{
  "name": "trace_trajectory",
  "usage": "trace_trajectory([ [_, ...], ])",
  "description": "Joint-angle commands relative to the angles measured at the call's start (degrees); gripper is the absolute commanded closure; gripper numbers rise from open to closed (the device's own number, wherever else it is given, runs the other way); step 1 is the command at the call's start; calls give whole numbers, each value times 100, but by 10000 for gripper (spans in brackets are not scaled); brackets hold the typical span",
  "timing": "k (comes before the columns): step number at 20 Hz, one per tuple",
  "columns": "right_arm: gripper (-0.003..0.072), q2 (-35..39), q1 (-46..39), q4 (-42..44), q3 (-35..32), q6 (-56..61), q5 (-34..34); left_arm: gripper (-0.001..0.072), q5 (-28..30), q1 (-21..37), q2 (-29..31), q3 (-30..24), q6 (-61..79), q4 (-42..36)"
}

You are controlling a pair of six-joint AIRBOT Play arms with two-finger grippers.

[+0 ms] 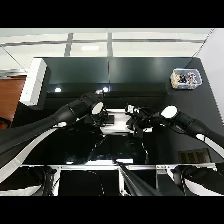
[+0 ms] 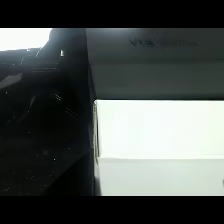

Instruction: Fold the box and place the chain.

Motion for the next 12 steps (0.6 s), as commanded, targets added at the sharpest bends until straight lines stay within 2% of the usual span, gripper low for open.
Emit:
trace_trajectory([
  [1, 678, 44, -7, -391, 11, 1117, 22, 686, -140, 2, -2, 7, 2, 11],
  [2, 679, 149, -7, -789, 57, 2083, 125, 686, -179, 2, -2, 7, 2, 11],
  [4, 680, 551, -216, -1609, 350, 3906, 892, 686, -216, 2, -2, 7, 2, 11],
  [6, 679, 1060, -903, -2179, 649, 5560, 1759, 686, -278, 2, -2, 7, 2, 11],
  [7, 679, 1272, -1401, -2352, 651, 6286, 1930, 686, -304, 2, -2, 7, 2, 11],
  [9, 679, 1375, -2553, -2367, 498, 7075, 1980, 686, -313, 2, -2, 7, 2, 11],
  [10, 679, 1329, -3084, -2238, 302, 7447, 1777, 686, -310, 2, -2, 7, 2, 13],
  [12, 679, 1143, -3786, -1906, -98, 7753, 1663, 686, -306, 2, -2, 7, 2, 13],
])
